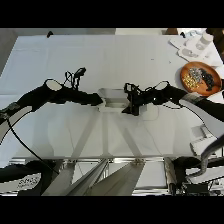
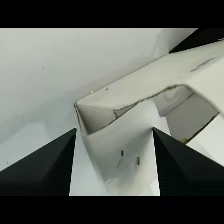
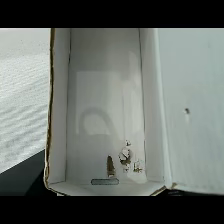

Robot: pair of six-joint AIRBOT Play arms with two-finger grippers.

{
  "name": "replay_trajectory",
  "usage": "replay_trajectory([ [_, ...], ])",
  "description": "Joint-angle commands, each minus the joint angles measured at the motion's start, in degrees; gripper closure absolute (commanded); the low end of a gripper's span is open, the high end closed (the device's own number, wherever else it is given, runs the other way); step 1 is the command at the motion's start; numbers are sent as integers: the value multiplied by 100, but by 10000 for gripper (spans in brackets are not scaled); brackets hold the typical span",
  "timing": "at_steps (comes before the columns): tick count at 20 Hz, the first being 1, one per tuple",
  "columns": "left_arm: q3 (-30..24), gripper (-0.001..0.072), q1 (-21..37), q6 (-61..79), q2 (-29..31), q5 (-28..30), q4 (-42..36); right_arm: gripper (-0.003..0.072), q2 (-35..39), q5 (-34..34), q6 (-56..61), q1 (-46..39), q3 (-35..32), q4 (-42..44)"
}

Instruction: Fold the box and place the chain.

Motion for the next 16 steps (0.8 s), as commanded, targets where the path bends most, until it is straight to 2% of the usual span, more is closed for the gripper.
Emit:
replay_trajectory([
  [1, 254, 205, -177, -555, 7, 46, 446, 249, -2, 0, 2, 4, 0, 0],
  [5, 293, 216, -341, -1250, -2, -4, 940, 249, -2, 0, 2, 4, 0, 0],
  [11, 304, 217, -411, -1878, -2, -151, 1287, 249, -2, 0, 2, 4, 0, 0],
  [15, 603, 219, -592, -2649, -2, -157, 1963, 249, -2, 0, 2, 4, 0, 0],
  [16, 710, 246, -623, -2758, -4, -173, 1954, 249, 0, 0, 2, 4, 0, 0],
])
